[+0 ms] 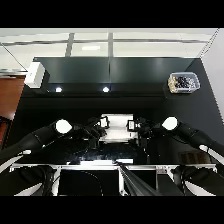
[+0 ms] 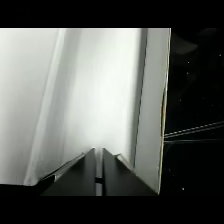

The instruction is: Fold the box and place the chain.

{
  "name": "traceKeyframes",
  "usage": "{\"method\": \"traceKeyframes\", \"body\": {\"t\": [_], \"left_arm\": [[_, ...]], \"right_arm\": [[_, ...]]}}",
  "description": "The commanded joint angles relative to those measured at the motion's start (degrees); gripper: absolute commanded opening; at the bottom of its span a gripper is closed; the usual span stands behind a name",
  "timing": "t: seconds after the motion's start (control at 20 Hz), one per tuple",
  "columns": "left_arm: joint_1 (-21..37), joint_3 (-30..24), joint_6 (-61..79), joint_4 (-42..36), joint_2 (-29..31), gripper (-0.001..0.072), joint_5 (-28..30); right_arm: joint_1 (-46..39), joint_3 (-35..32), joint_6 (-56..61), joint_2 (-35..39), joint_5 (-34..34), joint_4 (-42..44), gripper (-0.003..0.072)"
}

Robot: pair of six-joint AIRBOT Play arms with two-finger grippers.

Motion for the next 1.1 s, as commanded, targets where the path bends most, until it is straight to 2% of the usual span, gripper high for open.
{"method": "traceKeyframes", "body": {"t": [0.0,0.1,0.2,0.3,0.4,0.5,0.55,0.6,0.7,0.75,1.05], "left_arm": [[1.44,0.00,-5.64,4.72,3.37,0.0023,0.22],[5.66,0.00,-20.13,11.41,8.98,0.0024,0.20],[12.87,-0.02,-38.86,16.35,15.50,0.0024,-0.68],[21.88,-0.13,-48.22,16.98,20.22,0.0025,-5.75],[29.40,-0.87,-52.30,17.31,20.72,0.0023,-13.90],[35.52,-3.45,-73.83,17.33,18.51,0.0024,-18.32],[37.70,-4.76,-80.46,17.16,16.68,0.0025,-21.16],[39.12,-5.81,-80.63,16.28,14.23,0.0025,-24.63],[39.15,-6.38,-78.29,15.76,8.68,0.0025,-28.35],[38.62,-6.38,-76.70,14.03,6.12,0.0025,-28.39],[29.51,-6.32,-64.11,-4.57,-4.44,0.0025,-22.99]], "right_arm": [[0.04,-0.02,-0.02,0.00,0.07,-0.04,0.0193],[0.04,-0.02,-0.02,0.00,0.07,-0.07,0.0193],[0.04,-0.02,-0.02,0.00,0.07,-0.07,0.0193],[0.04,-0.02,-0.02,0.00,0.07,-0.07,0.0193],[0.04,-0.02,-0.02,0.00,0.07,-0.07,0.0193],[0.04,-0.02,-0.02,0.00,0.04,-0.07,0.0193],[0.04,-0.02,-0.02,0.00,0.04,-0.04,0.0193],[0.04,-0.02,-0.02,0.00,0.04,-0.07,0.0193],[0.04,-0.02,-0.02,0.00,0.04,-0.07,0.0193],[0.04,-0.02,-0.02,0.00,0.04,-0.07,0.0193],[0.04,-0.02,-0.02,0.00,0.04,-0.07,0.0193]]}}
